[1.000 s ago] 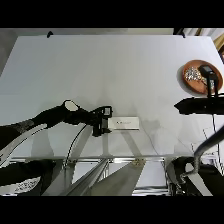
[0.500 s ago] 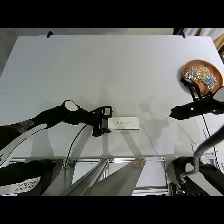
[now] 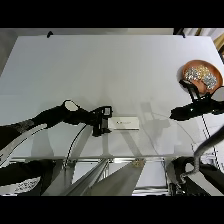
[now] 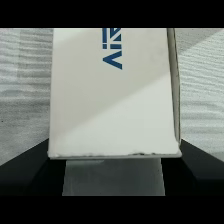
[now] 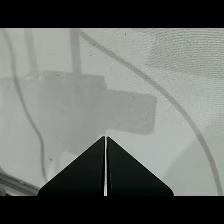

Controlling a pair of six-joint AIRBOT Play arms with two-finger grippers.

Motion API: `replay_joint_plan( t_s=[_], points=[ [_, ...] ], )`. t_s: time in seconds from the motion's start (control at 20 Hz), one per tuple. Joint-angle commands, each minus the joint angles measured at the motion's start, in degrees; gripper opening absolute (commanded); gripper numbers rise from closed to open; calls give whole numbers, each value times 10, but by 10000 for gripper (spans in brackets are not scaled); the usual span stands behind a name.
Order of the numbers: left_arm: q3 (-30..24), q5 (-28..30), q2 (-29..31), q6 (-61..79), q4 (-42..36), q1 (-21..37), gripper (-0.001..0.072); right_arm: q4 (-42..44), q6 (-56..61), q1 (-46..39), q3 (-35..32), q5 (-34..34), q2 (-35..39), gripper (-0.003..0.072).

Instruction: Fold the box and place the chain.

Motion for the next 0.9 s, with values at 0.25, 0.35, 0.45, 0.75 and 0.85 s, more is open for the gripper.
replay_joint_plan(
  t_s=[0.25,0.35,0.45,0.75,0.85],
  points=[
    [0,0,0,0,0,0,254,0,0,1,0,0,0,17],
    [0,0,0,0,0,0,254,0,0,1,0,0,0,17],
    [0,0,0,0,0,0,254,0,0,1,0,0,0,17],
    [1,-9,2,0,-9,1,109,0,0,1,0,0,0,17],
    [2,-10,16,-1,-9,2,7,0,0,1,0,1,0,17]
  ],
)
